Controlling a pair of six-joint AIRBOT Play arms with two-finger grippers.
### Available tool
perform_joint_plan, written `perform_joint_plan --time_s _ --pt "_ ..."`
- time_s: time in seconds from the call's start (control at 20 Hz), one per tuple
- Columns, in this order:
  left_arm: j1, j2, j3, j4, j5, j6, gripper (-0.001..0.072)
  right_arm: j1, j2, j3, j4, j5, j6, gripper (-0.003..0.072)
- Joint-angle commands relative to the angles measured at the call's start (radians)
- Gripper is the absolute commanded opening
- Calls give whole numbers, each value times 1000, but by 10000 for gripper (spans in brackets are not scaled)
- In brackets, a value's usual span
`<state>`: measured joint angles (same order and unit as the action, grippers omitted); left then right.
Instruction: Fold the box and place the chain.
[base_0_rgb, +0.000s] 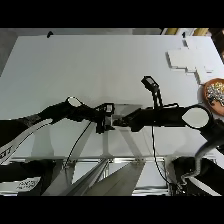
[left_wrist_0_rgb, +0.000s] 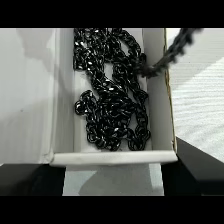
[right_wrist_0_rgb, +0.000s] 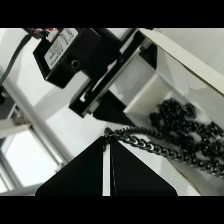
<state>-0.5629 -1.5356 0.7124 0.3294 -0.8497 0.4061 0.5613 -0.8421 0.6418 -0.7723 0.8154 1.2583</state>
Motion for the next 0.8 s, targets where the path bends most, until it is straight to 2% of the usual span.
perform_joint_plan --time_s 0.0,0.1,0.2,0.4,0.6,0.7,0.75 --pt "0 0 0 0 0 0 36 21 -30 0 5 -50 1 13" --pt "0 0 0 0 0 0 36 20 -61 0 -10 -50 1 24" --pt "0 0 0 0 0 0 36 0 -67 3 -13 -45 -8 125" --pt "0 0 0 0 0 0 36 -125 -66 83 -64 47 -10 171" --pt "0 0 0 0 0 0 36 -312 -69 113 -245 95 47 156" --pt "0 0 0 0 0 0 36 -380 -70 111 -465 105 149 26" --pt "0 0 0 0 0 0 36 -407 -70 109 -561 114 204 26"
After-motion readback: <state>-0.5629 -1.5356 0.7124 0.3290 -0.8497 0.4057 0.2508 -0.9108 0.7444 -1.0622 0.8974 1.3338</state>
